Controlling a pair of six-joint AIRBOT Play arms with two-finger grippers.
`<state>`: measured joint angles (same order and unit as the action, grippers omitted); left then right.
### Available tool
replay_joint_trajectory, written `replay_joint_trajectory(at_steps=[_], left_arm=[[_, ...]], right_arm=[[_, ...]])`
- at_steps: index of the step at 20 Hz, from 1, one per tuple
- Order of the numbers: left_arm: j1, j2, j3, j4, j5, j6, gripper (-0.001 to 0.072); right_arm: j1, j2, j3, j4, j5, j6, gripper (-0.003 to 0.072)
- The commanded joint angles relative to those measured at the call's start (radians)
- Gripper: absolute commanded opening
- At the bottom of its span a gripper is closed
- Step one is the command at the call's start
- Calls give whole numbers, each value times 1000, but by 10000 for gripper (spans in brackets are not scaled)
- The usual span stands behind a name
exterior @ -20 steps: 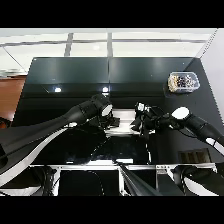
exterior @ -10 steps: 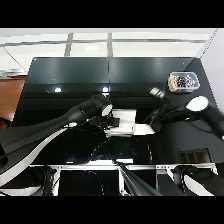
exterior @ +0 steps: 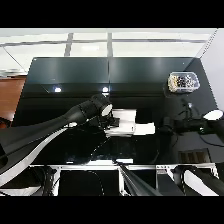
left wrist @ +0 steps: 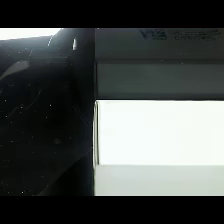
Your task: Fold the box and place the chain.
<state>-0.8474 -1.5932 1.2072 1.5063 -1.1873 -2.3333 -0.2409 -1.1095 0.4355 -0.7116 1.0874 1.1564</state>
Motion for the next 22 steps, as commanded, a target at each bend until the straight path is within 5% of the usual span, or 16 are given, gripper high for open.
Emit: replay_joint_trajectory(at_steps=[1,5,6,7,8,14,16,22], left_arm=[[1,0,0,0,0,0,26],[1,0,0,0,0,0,26],[1,0,0,0,0,0,26],[1,0,0,0,0,0,26],[1,0,0,0,0,0,26],[1,0,0,0,0,0,26],[1,0,0,0,0,0,26],[1,0,0,0,0,0,26]], right_arm=[[88,-114,-50,240,15,-114,16],[205,-140,28,277,31,-212,20],[216,-140,60,246,55,-226,203],[225,-140,91,228,82,-226,468],[234,-140,119,229,116,-226,501],[380,-140,205,190,98,-134,472],[437,-140,224,125,63,-87,297],[560,-140,334,-135,0,146,297]])
